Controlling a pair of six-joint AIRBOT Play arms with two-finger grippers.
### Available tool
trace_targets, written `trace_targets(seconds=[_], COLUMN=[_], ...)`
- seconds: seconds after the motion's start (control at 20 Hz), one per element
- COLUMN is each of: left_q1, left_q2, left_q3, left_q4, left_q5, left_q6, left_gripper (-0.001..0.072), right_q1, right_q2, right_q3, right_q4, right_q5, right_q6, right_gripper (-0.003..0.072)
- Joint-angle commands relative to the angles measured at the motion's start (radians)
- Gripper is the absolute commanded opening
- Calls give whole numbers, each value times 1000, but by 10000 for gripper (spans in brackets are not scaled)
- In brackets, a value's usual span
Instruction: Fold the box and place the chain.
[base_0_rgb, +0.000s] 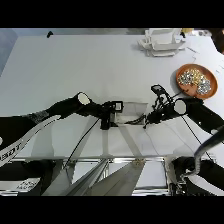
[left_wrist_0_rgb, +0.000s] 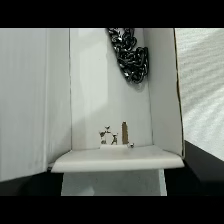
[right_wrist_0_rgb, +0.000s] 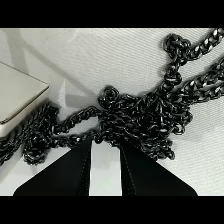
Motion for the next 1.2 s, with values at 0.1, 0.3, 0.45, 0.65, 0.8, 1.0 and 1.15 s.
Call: trace_targets(seconds=[0.1, 0.3, 0.45, 0.65, 0.8, 1.0, 1.15], left_q1=[0, 0, 0, 0, 0, 0, 0], left_q2=[0, 0, 0, 0, 0, 0, 0], left_q3=[0, 0, 0, 0, 0, 0, 0], left_q4=[0, 0, 0, 0, 0, 1, 0], left_q5=[0, 0, 0, 0, 0, 0, 0], left_q6=[0, 0, 0, 0, 0, 0, 0], left_gripper=[271, 271, 271, 271, 271, 271, 271], right_q1=[1, 1, 1, 1, 1, 1, 1], right_q2=[-13, -3, 72, 254, 393, 478, 479], right_q3=[0, 0, 0, 1, 10, 139, 290], right_q4=[-4, -2, 0, 0, 11, 63, 124], right_q5=[6, 18, 54, 114, 135, 187, 219], right_q6=[6, 6, 6, 6, 6, 5, -3], right_gripper=[57, 17, 17, 17, 17, 16, 16])
